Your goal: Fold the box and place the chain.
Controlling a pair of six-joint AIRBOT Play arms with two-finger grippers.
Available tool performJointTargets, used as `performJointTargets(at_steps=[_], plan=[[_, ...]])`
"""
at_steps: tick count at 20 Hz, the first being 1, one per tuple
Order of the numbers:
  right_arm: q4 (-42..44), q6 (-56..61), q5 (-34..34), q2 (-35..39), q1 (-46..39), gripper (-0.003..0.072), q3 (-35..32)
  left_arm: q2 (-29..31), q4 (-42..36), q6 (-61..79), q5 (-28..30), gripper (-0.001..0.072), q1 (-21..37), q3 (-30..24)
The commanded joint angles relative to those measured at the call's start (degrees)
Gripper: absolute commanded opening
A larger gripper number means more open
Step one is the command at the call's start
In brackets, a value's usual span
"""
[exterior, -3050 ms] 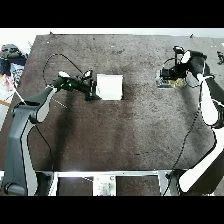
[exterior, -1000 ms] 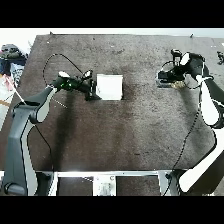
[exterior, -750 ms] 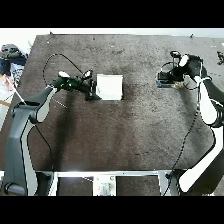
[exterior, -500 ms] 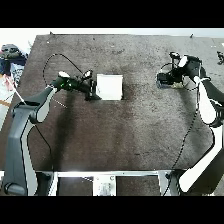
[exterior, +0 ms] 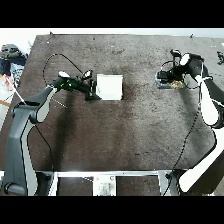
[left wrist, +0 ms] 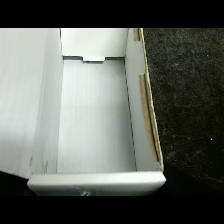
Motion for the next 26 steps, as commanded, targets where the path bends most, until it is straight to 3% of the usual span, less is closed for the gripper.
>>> performJointTargets(at_steps=[1,6,11,13,20,26], plan=[[-0.02,-0.2,-0.26,2.29,-0.02,0.0027,0.04,0.0,0.02,-0.11,0.02,0.0455,0.04,0.0],[0.0,-0.63,1.38,7.96,0.07,0.0027,0.07,0.0,0.02,-0.11,0.02,0.0454,0.04,0.0],[0.02,-2.45,0.55,20.79,0.2,0.0027,0.07,0.0,0.02,-0.11,0.0,0.0455,0.04,0.0],[-0.02,-3.89,-3.28,27.15,0.94,0.0025,0.11,0.0,0.0,-0.11,0.02,0.0455,0.04,0.0],[-0.07,-6.69,-29.51,42.88,10.01,0.001,0.11,0.0,0.0,-0.11,0.02,0.0455,0.04,0.0],[-0.02,-8.15,-31.63,43.34,20.87,0.0009,0.15,0.0,0.02,-0.11,0.04,0.0454,0.04,0.0]])
